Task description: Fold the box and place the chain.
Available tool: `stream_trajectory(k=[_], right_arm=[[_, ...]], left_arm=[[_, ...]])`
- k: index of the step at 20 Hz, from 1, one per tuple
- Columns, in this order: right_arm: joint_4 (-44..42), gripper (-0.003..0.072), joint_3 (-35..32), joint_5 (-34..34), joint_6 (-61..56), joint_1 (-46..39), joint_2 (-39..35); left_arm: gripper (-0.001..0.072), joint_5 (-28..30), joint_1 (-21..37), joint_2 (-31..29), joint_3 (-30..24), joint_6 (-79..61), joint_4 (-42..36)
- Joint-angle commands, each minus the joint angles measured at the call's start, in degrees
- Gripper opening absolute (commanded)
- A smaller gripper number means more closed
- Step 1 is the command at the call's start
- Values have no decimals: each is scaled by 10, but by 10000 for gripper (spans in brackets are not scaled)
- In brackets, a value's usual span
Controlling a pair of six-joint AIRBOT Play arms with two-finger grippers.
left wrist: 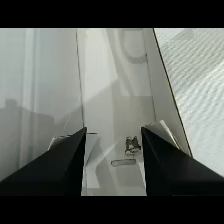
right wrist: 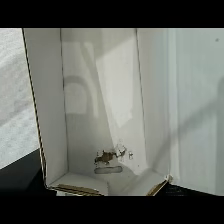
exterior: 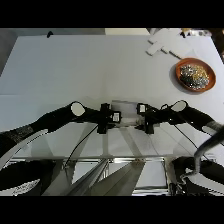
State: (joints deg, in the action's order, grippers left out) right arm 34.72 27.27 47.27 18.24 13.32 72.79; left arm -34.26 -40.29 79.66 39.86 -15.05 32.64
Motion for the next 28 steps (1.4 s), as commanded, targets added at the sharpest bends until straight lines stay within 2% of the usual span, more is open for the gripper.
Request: stream_trajectory(k=[1,4,6,9,10,11,12,13,16,20,24,28], right_arm=[[0,223,0,1,-2,0,0],[0,223,0,1,-2,0,0],[0,223,0,1,-2,0,0],[0,223,0,1,-2,0,0],[0,223,0,1,-2,0,0],[0,223,0,1,-2,0,0],[0,223,0,1,-2,0,0],[0,223,0,1,-2,0,0],[0,223,0,1,-2,0,0],[0,223,0,1,-2,0,0],[0,223,0,1,-2,0,0],[0,223,0,1,-2,0,0]], left_arm=[[415,4,-2,3,0,0,2],[430,4,-2,2,0,1,2],[570,7,-2,-2,0,21,3],[555,22,1,-34,0,107,22],[515,19,4,-50,0,134,24],[362,11,8,-69,0,177,35],[151,-5,13,-87,0,218,46],[10,-26,20,-105,0,262,61],[3,-94,53,-152,0,453,124],[1,-139,119,-194,-4,691,208],[1,-128,192,-185,-58,818,203],[2,-126,198,-124,-87,858,145]])
